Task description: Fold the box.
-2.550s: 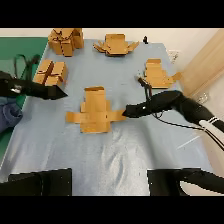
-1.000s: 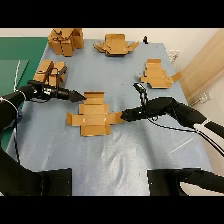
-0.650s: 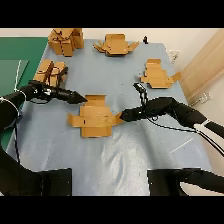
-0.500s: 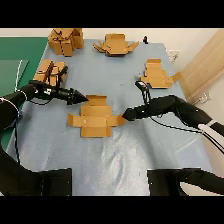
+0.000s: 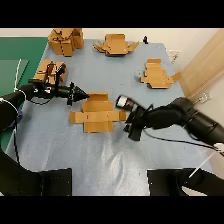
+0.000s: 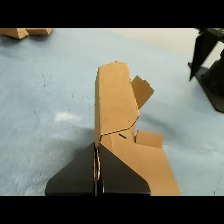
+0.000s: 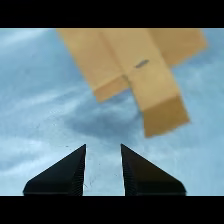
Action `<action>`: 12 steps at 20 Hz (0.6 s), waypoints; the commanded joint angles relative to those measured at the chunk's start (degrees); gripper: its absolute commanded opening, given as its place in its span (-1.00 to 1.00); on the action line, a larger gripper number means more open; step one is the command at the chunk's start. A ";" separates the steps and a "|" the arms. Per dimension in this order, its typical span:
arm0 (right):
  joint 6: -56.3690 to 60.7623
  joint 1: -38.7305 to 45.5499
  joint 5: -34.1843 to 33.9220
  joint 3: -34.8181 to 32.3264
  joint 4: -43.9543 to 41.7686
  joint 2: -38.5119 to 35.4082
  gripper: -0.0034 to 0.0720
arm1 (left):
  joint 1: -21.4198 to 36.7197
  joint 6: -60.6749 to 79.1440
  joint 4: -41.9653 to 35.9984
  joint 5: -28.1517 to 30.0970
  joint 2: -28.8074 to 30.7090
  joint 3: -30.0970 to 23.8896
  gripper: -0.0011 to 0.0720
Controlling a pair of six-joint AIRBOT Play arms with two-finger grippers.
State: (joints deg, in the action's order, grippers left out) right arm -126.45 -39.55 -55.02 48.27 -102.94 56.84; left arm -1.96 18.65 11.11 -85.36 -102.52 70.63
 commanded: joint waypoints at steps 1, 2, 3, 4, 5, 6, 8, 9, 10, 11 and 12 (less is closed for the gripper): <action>-3.63 -7.80 7.26 -1.14 4.44 4.72 0.04 | -0.68 1.09 5.40 1.88 0.04 -0.02 -0.94; -3.65 -8.50 9.94 -1.14 4.44 7.02 0.03 | -0.94 1.07 6.14 2.16 0.04 -0.07 -0.94; -3.65 -9.07 11.76 -1.11 4.35 9.01 0.04 | -1.25 1.05 6.23 2.21 0.04 -0.07 -0.94; -3.65 -9.70 13.25 -1.07 4.59 10.91 0.04 | -1.44 1.07 6.10 2.21 0.04 -0.07 -0.94; -3.65 -10.45 14.38 -1.07 4.57 12.74 0.06 | -1.51 1.22 6.14 2.45 0.04 -0.07 -0.94; -3.65 -11.52 14.56 -1.07 4.61 14.12 0.09 | -1.55 1.57 6.21 2.78 0.04 -0.07 -0.94; -3.61 -14.27 14.73 -1.07 4.98 15.13 0.13 | -1.53 1.55 7.13 3.28 0.04 -0.07 -0.94; -3.08 -15.56 15.26 -1.09 5.14 15.13 0.12 | -1.53 1.55 7.82 3.50 0.04 -0.07 -0.94; -1.66 -16.41 16.22 -1.09 5.27 15.23 0.12 | -1.53 1.55 8.39 3.56 0.04 -0.07 -0.94; 0.72 -16.87 17.51 -1.09 6.80 15.65 0.12 | -1.53 1.51 8.50 3.52 0.04 -0.07 -0.94; 3.41 -17.00 19.15 -1.09 9.38 16.33 0.12 | -1.57 1.53 8.48 3.54 0.04 -0.07 -0.94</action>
State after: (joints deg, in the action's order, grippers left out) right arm -127.85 -54.63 -39.68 47.20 -97.25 71.59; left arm -3.46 20.08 18.41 -82.26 -102.52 70.59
